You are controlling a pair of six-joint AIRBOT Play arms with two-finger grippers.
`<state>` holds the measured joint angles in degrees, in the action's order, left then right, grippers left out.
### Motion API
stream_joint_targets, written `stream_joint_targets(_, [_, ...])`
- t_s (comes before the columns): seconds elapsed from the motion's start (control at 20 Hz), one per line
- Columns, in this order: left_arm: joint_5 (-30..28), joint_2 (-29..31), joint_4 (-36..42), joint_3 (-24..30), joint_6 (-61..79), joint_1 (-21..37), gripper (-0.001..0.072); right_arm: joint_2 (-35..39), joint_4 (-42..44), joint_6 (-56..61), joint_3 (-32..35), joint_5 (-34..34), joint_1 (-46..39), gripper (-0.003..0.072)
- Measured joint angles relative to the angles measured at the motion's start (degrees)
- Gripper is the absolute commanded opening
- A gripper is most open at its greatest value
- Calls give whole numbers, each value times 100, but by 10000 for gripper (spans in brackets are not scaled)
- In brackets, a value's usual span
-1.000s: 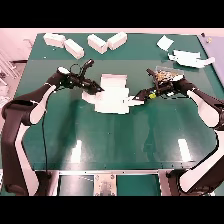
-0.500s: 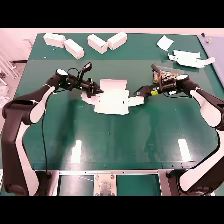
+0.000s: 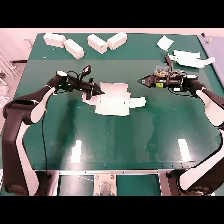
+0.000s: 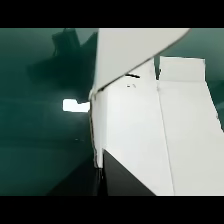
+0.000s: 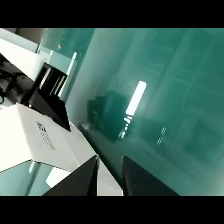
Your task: Fold the box and place the chain.
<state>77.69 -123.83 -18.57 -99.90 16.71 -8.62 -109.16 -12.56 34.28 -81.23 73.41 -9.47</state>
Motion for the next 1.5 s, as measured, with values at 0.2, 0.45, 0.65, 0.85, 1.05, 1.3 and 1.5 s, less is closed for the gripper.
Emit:
stream_joint_targets(0.2, [122, 31, 0, 7, 94, 0, 13, 0, 57, -37, 4, -68, -7, 195])
stream_joint_targets(0.45, [-181, 39, -105, 7, 122, 0, 12, 0, 4, -46, 9, -94, 0, 195])
stream_joint_targets(0.65, [-367, 50, -127, 7, 133, 2, 12, -2, -35, -50, 9, -101, 0, 195])
stream_joint_targets(0.85, [-376, 50, -46, 7, 140, 74, 12, -31, -85, -52, 9, -103, 0, 195])
stream_joint_targets(1.05, [-299, 52, 90, 72, 184, 142, 12, -66, -140, -52, 9, -103, 2, 195])
stream_joint_targets(1.3, [-297, 52, 181, 251, 363, 164, 12, -83, -155, -50, 11, -103, 4, 195])
stream_joint_targets(1.5, [-306, 57, 160, 289, 415, 166, 14, -83, -151, -50, 9, -103, 4, 195])
